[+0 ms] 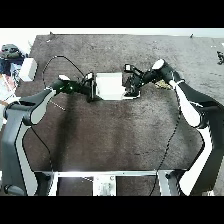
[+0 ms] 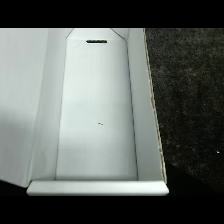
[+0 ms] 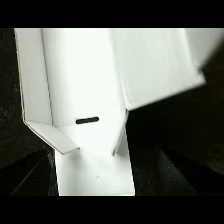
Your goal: Fold the box and place the chain.
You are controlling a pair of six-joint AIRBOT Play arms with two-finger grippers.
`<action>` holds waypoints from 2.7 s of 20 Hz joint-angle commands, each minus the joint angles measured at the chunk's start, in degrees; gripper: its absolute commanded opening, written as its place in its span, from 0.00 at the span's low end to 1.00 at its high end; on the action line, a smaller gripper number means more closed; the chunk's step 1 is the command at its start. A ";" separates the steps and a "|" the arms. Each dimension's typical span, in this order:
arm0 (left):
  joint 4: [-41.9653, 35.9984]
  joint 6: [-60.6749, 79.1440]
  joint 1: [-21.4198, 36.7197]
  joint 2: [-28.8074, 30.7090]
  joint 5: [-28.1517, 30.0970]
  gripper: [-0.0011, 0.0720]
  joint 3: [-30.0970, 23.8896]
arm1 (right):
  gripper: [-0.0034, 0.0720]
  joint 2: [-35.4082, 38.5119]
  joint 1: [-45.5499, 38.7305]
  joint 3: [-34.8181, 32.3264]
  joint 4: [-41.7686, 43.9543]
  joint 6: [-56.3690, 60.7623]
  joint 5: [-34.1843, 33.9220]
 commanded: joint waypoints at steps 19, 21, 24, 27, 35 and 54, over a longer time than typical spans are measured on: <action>0.00 0.00 -0.02 0.00 0.00 0.59 0.04 | 0.35 -0.55 2.21 -0.02 4.68 -2.91 2.89; 0.00 0.00 -0.02 0.00 0.00 0.59 0.04 | 0.35 -0.61 2.75 -0.02 5.38 -2.91 2.82; 0.00 0.00 -0.02 0.00 0.00 0.59 0.04 | 0.53 -1.22 3.50 -0.02 5.35 -2.89 2.38; 0.00 0.00 -0.02 0.00 0.00 0.59 0.04 | 0.60 -1.99 3.63 -0.02 5.29 -2.89 0.59; 0.00 0.00 -0.02 0.00 0.00 0.59 0.04 | 1.00 -1.97 3.58 -0.02 5.05 -2.78 0.48; 0.00 0.00 -0.02 0.00 -0.04 0.59 0.04 | 0.06 8.50 -11.80 -1.81 -1.92 55.25 6.25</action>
